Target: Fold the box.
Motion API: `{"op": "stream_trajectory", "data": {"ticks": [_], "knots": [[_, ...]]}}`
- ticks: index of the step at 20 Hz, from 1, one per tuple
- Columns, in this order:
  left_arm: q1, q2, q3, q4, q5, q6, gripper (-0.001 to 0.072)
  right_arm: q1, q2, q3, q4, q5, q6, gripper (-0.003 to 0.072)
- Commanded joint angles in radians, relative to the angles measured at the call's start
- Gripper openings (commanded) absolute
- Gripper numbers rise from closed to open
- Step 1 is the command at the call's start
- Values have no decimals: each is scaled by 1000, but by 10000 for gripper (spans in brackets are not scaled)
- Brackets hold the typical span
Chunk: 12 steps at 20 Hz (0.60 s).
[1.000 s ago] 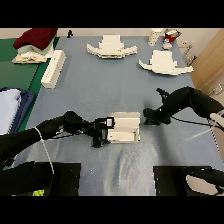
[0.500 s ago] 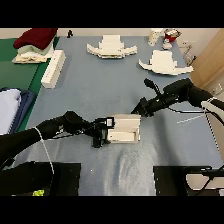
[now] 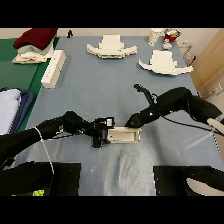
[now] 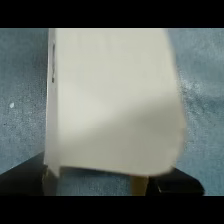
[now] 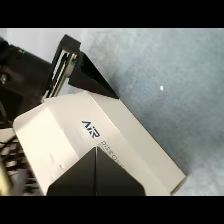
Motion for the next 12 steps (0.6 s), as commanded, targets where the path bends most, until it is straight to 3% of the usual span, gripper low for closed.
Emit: {"op": "stream_trajectory", "data": {"ticks": [1, 4, 6, 12], "knots": [[0, 0, 1, 0, 0, 0, 454, 163, 198, -136, -127, 316, -5, 1], [0, 0, 1, 0, 0, 0, 454, 290, 328, -269, -194, 529, 19, 2], [0, 0, 1, 0, 0, 0, 454, 345, 382, -344, -222, 611, 20, 2], [0, 0, 1, 0, 0, 0, 454, 388, 405, -415, -253, 674, 17, 2]]}}
